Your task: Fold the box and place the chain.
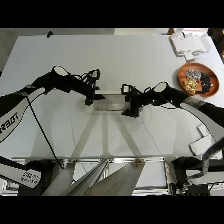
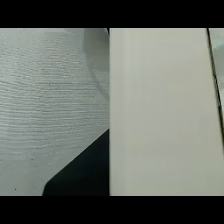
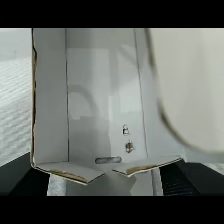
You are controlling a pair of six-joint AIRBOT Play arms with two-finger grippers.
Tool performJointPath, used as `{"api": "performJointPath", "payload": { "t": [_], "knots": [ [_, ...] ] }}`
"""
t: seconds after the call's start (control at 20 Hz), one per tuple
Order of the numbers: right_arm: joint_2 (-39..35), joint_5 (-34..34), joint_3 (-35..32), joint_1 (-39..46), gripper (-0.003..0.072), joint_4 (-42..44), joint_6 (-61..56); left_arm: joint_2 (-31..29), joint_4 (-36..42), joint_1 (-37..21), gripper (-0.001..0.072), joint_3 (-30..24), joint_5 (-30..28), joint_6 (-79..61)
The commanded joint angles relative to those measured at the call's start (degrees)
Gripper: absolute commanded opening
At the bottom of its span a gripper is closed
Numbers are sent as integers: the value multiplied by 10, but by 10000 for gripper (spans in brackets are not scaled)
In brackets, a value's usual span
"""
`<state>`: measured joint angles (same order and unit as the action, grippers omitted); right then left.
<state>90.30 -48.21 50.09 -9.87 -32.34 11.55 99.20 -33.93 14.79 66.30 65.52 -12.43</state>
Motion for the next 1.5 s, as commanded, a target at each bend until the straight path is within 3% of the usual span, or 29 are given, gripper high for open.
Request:
{"api": "performJointPath", "payload": {
  "t": [0.0, 0.35, 1.45],
  "knots": [
    [1, -10, 0, 0, 694, 2, 10, 0, 0, -1, 12, 0, -2, 0],
    [1, -11, 0, 5, 694, 75, 26, 0, 0, -1, 12, 0, -2, 0],
    [1, -24, 0, 5, 694, 70, 24, 0, 0, -1, 12, 0, -2, 0]
  ]
}}
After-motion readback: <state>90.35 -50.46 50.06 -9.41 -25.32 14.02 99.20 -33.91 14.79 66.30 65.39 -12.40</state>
